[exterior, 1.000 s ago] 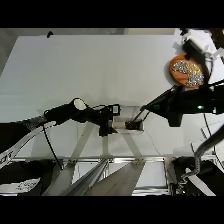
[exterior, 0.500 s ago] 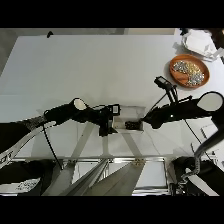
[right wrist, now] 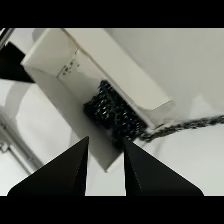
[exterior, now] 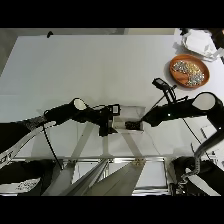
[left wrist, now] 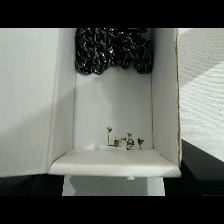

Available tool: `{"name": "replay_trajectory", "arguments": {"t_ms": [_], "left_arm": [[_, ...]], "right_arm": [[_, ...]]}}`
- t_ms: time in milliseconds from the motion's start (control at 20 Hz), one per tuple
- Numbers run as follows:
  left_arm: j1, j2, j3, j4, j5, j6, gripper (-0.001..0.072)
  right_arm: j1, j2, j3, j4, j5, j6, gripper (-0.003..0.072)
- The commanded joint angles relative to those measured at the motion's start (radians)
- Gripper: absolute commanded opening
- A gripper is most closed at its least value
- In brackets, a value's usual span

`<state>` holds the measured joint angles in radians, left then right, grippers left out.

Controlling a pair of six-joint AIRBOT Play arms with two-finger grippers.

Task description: Fold the box and place the chain.

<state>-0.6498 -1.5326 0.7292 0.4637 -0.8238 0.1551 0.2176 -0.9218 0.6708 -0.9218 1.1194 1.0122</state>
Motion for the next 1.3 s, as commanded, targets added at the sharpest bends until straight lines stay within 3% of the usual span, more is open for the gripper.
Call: {"name": "replay_trajectory", "arguments": {"t_ms": [0, 150, 350, 450, 850, 1050, 1250], "left_arm": [[0.000, 0.001, 0.000, 0.000, 0.000, 0.000, 0.0274], [0.000, 0.001, 0.000, 0.000, 0.000, 0.000, 0.0274], [0.000, 0.001, 0.000, 0.000, 0.000, 0.000, 0.0274], [0.000, 0.001, 0.000, 0.000, 0.000, 0.000, 0.0274], [0.000, 0.001, 0.000, 0.000, 0.000, 0.000, 0.0274], [0.000, 0.001, 0.000, 0.000, 0.000, 0.000, 0.0274], [0.000, 0.001, 0.000, 0.000, 0.000, 0.000, 0.0274]], "right_arm": [[0.000, -0.001, 0.156, -0.229, 0.010, 0.192, 0.0256], [0.000, -0.005, 0.266, -0.509, -0.016, 0.379, 0.0298], [-0.034, -0.092, 0.274, -0.763, -0.107, 0.499, 0.0300], [-0.078, -0.187, 0.275, -0.772, -0.119, 0.509, 0.0350], [-0.199, -0.592, 0.459, -0.816, -0.111, 0.525, 0.0349], [-0.199, -0.694, 0.492, -0.828, -0.136, 0.526, 0.0346], [-0.199, -0.716, 0.492, -0.822, -0.198, 0.537, 0.0340]]}}
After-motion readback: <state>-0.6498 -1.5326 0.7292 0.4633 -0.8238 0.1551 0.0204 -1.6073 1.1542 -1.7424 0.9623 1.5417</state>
